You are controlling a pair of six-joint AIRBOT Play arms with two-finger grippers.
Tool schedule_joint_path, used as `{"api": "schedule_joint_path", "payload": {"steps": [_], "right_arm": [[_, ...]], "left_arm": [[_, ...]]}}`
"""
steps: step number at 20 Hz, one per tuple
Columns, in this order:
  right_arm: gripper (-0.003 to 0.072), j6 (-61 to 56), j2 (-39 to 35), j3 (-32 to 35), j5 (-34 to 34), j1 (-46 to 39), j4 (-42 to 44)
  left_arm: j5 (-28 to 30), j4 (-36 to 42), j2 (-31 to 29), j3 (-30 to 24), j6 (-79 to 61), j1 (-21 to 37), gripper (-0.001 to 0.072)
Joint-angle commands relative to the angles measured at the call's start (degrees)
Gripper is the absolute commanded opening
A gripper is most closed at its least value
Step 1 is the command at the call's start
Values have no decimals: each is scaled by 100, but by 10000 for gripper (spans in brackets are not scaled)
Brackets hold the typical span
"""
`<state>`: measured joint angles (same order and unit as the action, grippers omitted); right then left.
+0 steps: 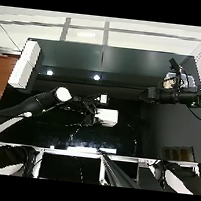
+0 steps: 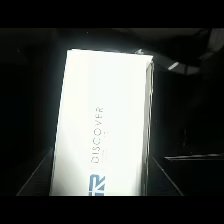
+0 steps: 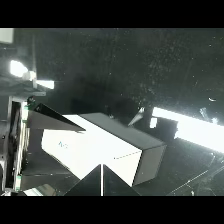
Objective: Fold the box and place the chain.
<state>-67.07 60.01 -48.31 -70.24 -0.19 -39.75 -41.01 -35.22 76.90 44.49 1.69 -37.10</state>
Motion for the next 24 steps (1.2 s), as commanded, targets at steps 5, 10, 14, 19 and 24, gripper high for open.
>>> {"api": "schedule_joint_path", "payload": {"steps": [5,10,14,19,24], "right_arm": [[26,-2,0,2,11,7,4],[26,-2,0,2,0,7,7],[25,0,-2,2,-9,7,4],[26,37,-2,2,-26,7,2],[26,155,-2,2,-46,7,2]], "left_arm": [[61,-323,365,7,15,-197,685],[-63,-1764,245,254,1939,-282,348],[-382,-2612,-293,415,3084,-48,348],[-1801,-3407,-1117,398,4577,1110,348],[-2892,-4079,-2149,-267,5462,3237,351]]}}
